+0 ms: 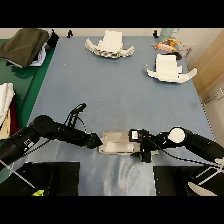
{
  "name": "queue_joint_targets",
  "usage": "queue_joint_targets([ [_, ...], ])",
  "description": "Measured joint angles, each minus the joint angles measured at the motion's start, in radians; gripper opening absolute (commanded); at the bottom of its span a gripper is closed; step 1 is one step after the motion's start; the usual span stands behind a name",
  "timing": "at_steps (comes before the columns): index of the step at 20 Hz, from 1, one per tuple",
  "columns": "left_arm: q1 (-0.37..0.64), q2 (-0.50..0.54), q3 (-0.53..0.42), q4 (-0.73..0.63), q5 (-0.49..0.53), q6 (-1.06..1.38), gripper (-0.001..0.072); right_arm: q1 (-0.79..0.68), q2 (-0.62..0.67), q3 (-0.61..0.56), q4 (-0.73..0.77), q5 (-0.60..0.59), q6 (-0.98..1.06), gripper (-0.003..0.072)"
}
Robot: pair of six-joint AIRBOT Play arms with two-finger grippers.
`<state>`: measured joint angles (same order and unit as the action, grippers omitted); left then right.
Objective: Fold the box.
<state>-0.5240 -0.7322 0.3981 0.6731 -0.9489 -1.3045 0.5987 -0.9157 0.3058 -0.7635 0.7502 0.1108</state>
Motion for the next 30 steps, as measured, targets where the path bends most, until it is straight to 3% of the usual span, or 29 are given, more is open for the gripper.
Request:
queue_joint_targets([
  [7, -0.03, -0.084, 0.005, -0.051, 0.051, -0.003, 0.0454, 0.0, 0.0, 0.0, 0.0, 0.002, 0.0, 0.0483],
  [8, -0.035, -0.095, 0.005, -0.052, 0.057, -0.016, 0.0343, 0.0, 0.0, 0.0, 0.0, 0.001, 0.0, 0.0483],
  [12, -0.121, -0.126, 0.005, -0.026, 0.092, -0.126, 0.0332, 0.0, 0.0, 0.0, 0.0, 0.001, 0.0, 0.0483],
  [15, -0.222, -0.134, 0.019, 0.069, 0.15, -0.293, 0.0332, 0.0, 0.0, 0.0, 0.0, 0.001, 0.0, 0.0483],
  [20, -0.346, -0.15, 0.089, 0.351, 0.193, -0.648, 0.0332, 0.0, 0.0, 0.0, 0.0, 0.001, 0.001, 0.0483],
  [25, -0.434, -0.25, 0.182, 0.52, 0.162, -0.857, 0.0332, 0.0, 0.0, 0.0, 0.0, 0.0, 0.0, 0.0483],
  [30, -0.528, -0.394, 0.314, 0.681, 0.059, -1.057, 0.0331, 0.0, 0.0, 0.0, 0.001, 0.0, 0.0, 0.0483],
])
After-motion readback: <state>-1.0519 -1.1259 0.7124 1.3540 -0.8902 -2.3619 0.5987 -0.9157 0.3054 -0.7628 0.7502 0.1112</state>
